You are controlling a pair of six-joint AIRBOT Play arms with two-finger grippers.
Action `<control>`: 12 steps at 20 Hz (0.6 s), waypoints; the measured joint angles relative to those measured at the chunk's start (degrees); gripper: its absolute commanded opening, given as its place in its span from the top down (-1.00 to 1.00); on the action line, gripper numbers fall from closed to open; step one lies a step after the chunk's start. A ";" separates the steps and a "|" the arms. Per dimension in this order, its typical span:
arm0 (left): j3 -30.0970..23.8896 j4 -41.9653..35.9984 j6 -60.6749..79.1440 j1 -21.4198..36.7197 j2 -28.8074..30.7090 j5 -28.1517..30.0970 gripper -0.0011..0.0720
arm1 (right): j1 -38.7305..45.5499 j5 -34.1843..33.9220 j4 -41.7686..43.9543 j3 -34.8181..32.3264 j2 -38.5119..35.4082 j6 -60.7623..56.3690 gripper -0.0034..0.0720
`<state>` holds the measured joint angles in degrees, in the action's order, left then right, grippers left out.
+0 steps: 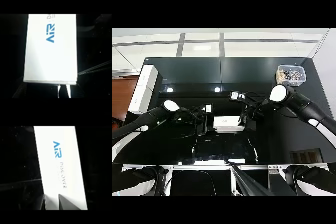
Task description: Fold the box and place the chain.
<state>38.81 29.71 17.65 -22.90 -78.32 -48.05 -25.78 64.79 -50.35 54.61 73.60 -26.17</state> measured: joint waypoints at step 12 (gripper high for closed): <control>0.00 0.00 -0.02 0.00 0.00 -0.02 0.01 | -1.27 -8.17 11.17 -3.43 1.07 -34.49 0.86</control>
<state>38.81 29.71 17.63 -22.90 -78.32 -48.07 -27.05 56.62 -39.18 51.18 74.67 -60.66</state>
